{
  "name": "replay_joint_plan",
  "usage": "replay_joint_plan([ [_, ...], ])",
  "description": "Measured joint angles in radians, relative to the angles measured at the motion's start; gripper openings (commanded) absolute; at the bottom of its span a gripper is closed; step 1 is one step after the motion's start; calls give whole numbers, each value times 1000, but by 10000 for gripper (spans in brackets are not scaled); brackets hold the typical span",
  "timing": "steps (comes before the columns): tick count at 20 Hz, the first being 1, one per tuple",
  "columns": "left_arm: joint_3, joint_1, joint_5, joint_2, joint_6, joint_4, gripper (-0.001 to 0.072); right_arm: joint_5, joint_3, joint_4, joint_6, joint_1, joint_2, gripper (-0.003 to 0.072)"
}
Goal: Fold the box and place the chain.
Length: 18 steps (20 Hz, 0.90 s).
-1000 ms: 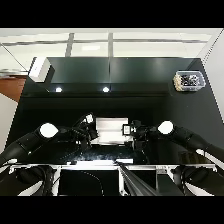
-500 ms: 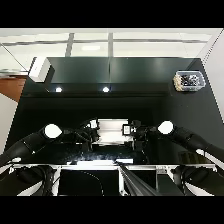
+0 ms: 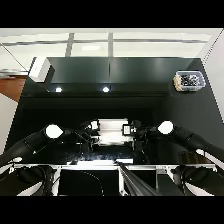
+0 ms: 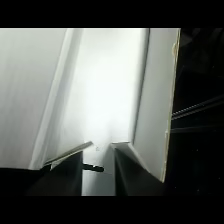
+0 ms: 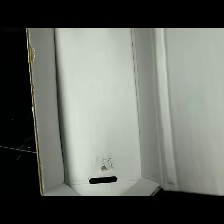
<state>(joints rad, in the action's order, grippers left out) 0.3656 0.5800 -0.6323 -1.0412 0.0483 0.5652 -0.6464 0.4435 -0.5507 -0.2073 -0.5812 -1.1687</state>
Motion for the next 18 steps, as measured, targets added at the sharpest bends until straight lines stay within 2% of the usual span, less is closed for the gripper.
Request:
replay_joint_plan([
  [2, 0, 0, 0, 0, 0, -1, 419, 0, 0, 0, 0, 0, 0, 465],
  [4, 0, 0, 2, 0, 0, 0, 388, 0, 0, 0, 0, 0, 0, 465],
  [5, 0, 0, 2, 0, 0, 0, 298, 0, 0, 0, 0, 0, 0, 465],
  [6, 0, 0, 2, 0, 0, 1, 27, 0, 0, 0, 1, 0, 0, 465],
  [9, 10, -6, -14, 21, 24, 36, 26, 1, 0, 0, 2, 0, 0, 465],
  [13, 20, -67, -34, 132, 175, 128, 27, 2, 0, 0, 2, 0, 0, 465],
  [16, 23, -182, -78, 242, 456, 238, 28, 2, 0, 0, 2, 0, 0, 465],
  [18, 24, -292, -151, 298, 636, 307, 27, 2, 0, 0, 2, 0, 0, 465],
])
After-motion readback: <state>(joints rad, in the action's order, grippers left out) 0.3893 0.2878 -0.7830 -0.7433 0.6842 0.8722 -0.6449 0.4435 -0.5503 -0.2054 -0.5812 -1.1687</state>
